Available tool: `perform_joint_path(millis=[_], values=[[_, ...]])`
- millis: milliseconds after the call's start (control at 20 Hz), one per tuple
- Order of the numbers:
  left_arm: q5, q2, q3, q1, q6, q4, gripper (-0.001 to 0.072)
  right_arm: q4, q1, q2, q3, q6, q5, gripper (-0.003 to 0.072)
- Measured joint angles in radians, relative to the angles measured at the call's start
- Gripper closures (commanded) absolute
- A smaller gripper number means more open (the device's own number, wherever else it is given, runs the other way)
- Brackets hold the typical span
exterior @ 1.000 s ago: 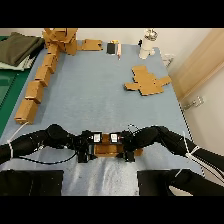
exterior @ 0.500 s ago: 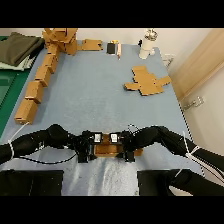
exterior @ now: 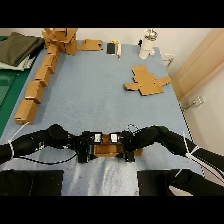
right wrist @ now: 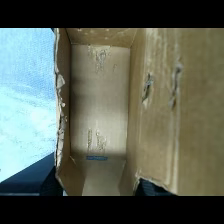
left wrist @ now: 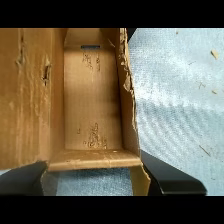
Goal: Fold the box.
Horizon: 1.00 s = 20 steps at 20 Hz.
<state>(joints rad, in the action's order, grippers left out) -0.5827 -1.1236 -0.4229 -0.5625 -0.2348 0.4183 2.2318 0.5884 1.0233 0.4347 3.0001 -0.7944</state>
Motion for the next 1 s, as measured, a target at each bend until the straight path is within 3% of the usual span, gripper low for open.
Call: perform_joint_path(millis=[750, 800, 850, 1000], values=[[-0.003, 0.000, 0.000, 0.000, 0.000, 0.001, 0.0132, 0.000, 0.000, 0.000, 0.000, 0.000, 0.000, 0.0168], [-0.003, 0.000, 0.000, 0.000, 0.000, 0.001, 0.0132, 0.002, 0.000, 0.000, 0.000, 0.000, 0.000, 0.0115], [-0.004, 0.000, 0.000, 0.000, 0.000, 0.001, 0.0132, 0.004, 0.000, 0.000, 0.000, 0.000, -0.004, -0.0028], [-0.006, 0.000, 0.000, 0.000, 0.000, 0.002, 0.0132, 0.006, -0.001, -0.008, 0.016, -0.023, -0.035, -0.0028]])
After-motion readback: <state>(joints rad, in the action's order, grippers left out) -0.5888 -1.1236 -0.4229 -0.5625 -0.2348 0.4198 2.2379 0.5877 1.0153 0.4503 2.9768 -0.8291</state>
